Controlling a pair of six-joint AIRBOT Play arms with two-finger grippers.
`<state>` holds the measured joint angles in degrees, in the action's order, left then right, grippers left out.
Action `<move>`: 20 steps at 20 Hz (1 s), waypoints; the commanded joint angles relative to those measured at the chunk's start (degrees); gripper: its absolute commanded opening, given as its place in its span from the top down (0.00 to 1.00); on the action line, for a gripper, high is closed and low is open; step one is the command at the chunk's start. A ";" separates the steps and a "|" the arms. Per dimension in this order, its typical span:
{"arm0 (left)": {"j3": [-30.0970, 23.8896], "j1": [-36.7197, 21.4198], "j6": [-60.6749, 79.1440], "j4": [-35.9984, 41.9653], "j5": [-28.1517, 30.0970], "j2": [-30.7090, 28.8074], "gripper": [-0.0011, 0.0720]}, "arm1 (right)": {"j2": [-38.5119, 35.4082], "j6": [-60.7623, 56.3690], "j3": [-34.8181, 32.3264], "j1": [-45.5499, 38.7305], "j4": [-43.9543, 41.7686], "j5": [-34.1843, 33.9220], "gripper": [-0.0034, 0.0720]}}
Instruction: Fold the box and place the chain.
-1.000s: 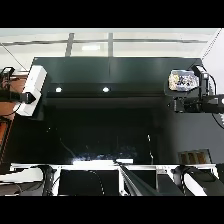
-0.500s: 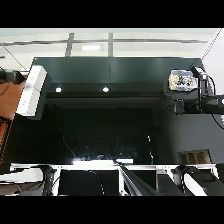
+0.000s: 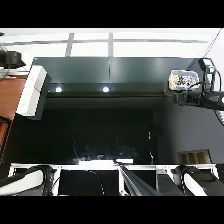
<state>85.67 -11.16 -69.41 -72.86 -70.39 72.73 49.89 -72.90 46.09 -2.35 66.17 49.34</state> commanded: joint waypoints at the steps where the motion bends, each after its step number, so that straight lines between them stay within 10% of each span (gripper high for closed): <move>1: -17.46 10.32 0.66 -1.53 19.23 -14.51 0.95 | 0.02 0.07 0.02 -0.04 4.48 -10.43 0.93; 4: -38.27 14.01 1.70 -1.42 35.10 -27.06 0.95 | 0.02 0.02 0.02 -0.04 5.44 -7.67 0.93; 8: -54.27 12.85 1.73 0.52 37.13 -37.42 0.95 | 0.02 0.04 0.02 -0.04 5.46 -5.66 0.93; 20: -56.35 12.74 1.70 0.04 37.40 -39.58 0.95 | 0.02 0.04 0.02 -0.04 5.46 -5.66 0.93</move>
